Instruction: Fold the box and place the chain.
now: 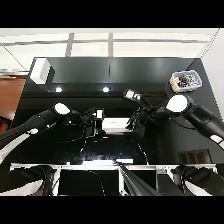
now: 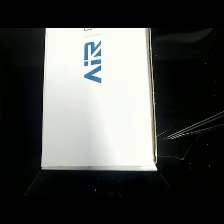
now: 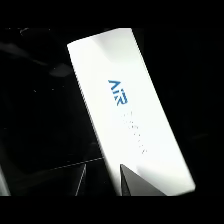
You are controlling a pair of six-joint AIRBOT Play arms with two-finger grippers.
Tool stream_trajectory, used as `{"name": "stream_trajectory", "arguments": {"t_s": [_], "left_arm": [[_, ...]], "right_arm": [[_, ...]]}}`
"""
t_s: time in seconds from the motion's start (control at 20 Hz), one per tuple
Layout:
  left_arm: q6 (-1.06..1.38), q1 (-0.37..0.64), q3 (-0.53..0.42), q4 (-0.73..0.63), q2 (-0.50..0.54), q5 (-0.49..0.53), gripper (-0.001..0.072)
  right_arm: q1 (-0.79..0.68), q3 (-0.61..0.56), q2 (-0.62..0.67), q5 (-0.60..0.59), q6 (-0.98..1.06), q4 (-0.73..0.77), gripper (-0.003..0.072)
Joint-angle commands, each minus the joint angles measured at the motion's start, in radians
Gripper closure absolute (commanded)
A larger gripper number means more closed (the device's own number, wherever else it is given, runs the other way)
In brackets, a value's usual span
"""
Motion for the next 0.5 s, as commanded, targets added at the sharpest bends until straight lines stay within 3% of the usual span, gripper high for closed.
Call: {"name": "stream_trajectory", "arguments": {"t_s": [0.0, 0.05, 0.25, 0.45], "left_arm": [[-0.001, 0.001, 0.0, 0.0, 0.0, 0.002, 0.0351], [-0.001, 0.0, 0.0, 0.0, 0.0, 0.002, 0.0351], [-0.001, 0.001, 0.0, 0.0, 0.0, 0.002, 0.035], [-0.001, 0.001, 0.0, 0.0, 0.0, 0.001, 0.0351]], "right_arm": [[-0.068, -0.001, 0.032, 0.132, 0.293, 0.039, 0.0471], [-0.085, -0.027, 0.031, 0.129, 0.324, 0.085, 0.0664], [-0.095, -0.108, -0.034, 0.033, 0.314, 0.376, 0.0676], [-0.09, -0.108, -0.154, -0.055, 0.314, 0.467, 0.0672]]}}
